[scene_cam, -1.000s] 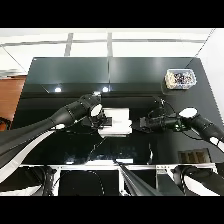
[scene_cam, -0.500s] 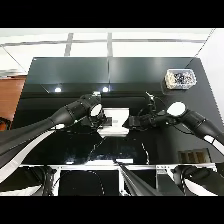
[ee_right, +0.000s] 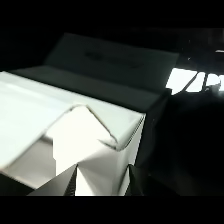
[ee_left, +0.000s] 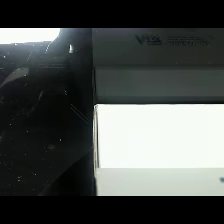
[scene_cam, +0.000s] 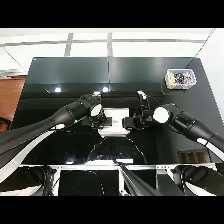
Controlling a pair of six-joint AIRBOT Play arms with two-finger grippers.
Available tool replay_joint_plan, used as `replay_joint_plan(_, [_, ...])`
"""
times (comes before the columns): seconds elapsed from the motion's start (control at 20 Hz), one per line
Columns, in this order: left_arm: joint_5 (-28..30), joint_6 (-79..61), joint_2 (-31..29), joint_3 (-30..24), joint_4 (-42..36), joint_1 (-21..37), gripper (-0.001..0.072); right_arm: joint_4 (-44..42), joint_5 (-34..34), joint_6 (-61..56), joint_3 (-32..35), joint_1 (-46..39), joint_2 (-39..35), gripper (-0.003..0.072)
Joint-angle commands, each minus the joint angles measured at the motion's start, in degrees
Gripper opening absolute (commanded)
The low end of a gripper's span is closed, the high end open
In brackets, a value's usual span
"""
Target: Fold the box and place the chain.
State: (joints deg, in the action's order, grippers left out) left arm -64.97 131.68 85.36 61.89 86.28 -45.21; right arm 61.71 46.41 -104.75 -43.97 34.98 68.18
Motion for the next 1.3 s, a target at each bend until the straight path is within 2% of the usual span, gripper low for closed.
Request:
replay_joint_plan(0.0, [0.0, -0.1, 0.0, 0.1, 0.0, 0.0, 0.0027, 7.5, 0.5, -7.0, -2.2, 2.5, 2.2, 0.035])
replay_joint_plan(0.15, [0.0, -0.1, 0.0, 0.1, 0.0, 0.0, 0.0027, 14.7, 3.3, -13.0, -5.2, 4.6, 4.7, 0.035])
replay_joint_plan(0.4, [0.0, -0.1, 0.0, 0.1, 0.0, 0.0, 0.0027, 18.0, 7.7, -18.1, -9.4, 6.3, 8.9, 0.035])
replay_joint_plan(0.55, [0.0, -0.1, 0.0, 0.1, 0.0, 0.0, 0.0027, 24.2, 12.8, -22.8, -12.9, 8.1, 11.9, 0.035])
replay_joint_plan(0.95, [0.0, -0.1, 0.0, 0.1, 0.0, 0.0, 0.0027, 22.9, 14.2, -25.6, -13.6, 8.7, 14.4, 0.0349])
replay_joint_plan(1.0, [-0.1, -0.1, 0.0, 0.1, 0.0, 0.0, 0.0027, 22.9, 14.2, -25.9, -13.6, 8.7, 14.4, 0.0327])
replay_joint_plan(1.1, [-0.1, -0.1, 0.0, 0.1, 0.0, 0.0, 0.0027, 22.8, 14.2, -26.0, -13.6, 8.7, 14.4, 0.0176])
replay_joint_plan(1.15, [-0.1, -0.1, 0.0, 0.1, 0.0, 0.0, 0.0027, 22.8, 14.2, -26.1, -13.6, 8.7, 14.4, 0.0075])
replay_joint_plan(1.2, [-0.1, -0.1, 0.0, 0.1, 0.0, 0.0, 0.0027, 22.8, 14.2, -26.6, -13.6, 8.7, 14.4, 0.0015])
replay_joint_plan(1.25, [-0.1, -0.1, 0.0, 0.1, 0.0, 0.0, 0.0027, 22.5, 14.2, -26.7, -13.6, 8.7, 14.4, 0.0014])
